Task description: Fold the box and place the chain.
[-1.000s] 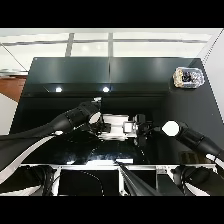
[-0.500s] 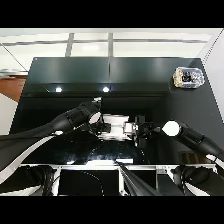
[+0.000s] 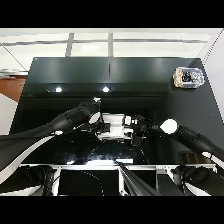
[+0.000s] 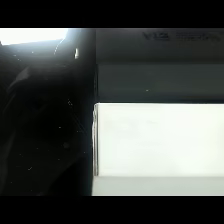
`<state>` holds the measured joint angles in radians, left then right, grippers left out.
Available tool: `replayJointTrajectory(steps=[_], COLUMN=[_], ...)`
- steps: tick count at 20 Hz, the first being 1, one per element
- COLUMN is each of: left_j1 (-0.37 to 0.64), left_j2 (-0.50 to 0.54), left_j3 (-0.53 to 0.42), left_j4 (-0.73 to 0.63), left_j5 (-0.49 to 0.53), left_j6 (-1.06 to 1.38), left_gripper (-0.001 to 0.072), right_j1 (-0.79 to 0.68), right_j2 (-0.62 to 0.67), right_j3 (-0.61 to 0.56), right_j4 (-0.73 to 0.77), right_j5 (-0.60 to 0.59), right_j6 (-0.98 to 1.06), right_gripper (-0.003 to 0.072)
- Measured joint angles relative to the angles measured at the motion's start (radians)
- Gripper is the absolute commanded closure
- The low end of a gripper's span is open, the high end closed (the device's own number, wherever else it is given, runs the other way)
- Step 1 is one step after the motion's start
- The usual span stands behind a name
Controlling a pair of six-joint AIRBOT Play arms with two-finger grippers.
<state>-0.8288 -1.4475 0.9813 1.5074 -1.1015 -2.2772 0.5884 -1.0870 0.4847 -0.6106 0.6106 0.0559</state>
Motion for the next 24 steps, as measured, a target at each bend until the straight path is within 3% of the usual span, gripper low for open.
replayJointTrajectory(steps=[7,8,9,10,11,12,13,14,15,16,17,18,24], left_j1=[0.0,0.0,0.0,0.0,0.0,0.0,0.0,0.0,0.0,0.0,0.0,0.0,0.0], left_j2=[0.0,0.0,0.0,0.0,0.0,0.0,0.0,0.0,0.0,0.0,0.0,0.0,0.0], left_j3=[0.0,0.0,0.0,0.0,0.0,0.0,0.0,0.0,0.0,0.0,0.0,0.0,0.0], left_j4=[0.0,0.0,0.0,-0.001,-0.001,-0.001,-0.001,-0.001,-0.002,-0.002,-0.002,-0.002,-0.005], left_j5=[0.001,0.001,0.001,0.001,0.001,0.001,0.001,0.001,0.003,0.002,0.002,0.002,0.004], left_j6=[0.0,0.0,0.0,0.0,0.0,0.0,0.0,0.0,0.0,0.0,0.0,0.0,0.0], left_gripper=[0.0676,0.0676,0.0676,0.0676,0.0676,0.0676,0.0676,0.0676,0.0676,0.0676,0.0676,0.0676,0.0676], right_j1=[0.024,0.026,0.027,0.028,0.029,0.029,0.03,0.03,0.03,0.03,0.03,0.03,0.023], right_j2=[-0.027,-0.031,-0.033,-0.035,-0.036,-0.037,-0.038,-0.039,-0.039,-0.039,-0.039,-0.039,-0.005], right_j3=[0.0,0.0,0.0,0.0,0.0,0.0,0.0,0.0,0.0,0.0,0.0,0.0,0.0], right_j4=[0.034,0.034,0.035,0.035,0.035,0.035,0.034,0.034,0.034,0.035,0.034,0.034,0.013], right_j5=[-0.025,-0.029,-0.033,-0.036,-0.038,-0.04,-0.043,-0.045,-0.043,-0.044,-0.046,-0.047,-0.045], right_j6=[0.0,0.0,0.0,0.0,0.0,0.0,0.0,0.0,0.0,0.0,0.0,0.0,0.094], right_gripper=[0.0386,0.0369,0.0258,0.0257,0.0262,0.0379,0.0402,0.0283,0.0247,0.0328,0.0591,0.0633,0.0635])
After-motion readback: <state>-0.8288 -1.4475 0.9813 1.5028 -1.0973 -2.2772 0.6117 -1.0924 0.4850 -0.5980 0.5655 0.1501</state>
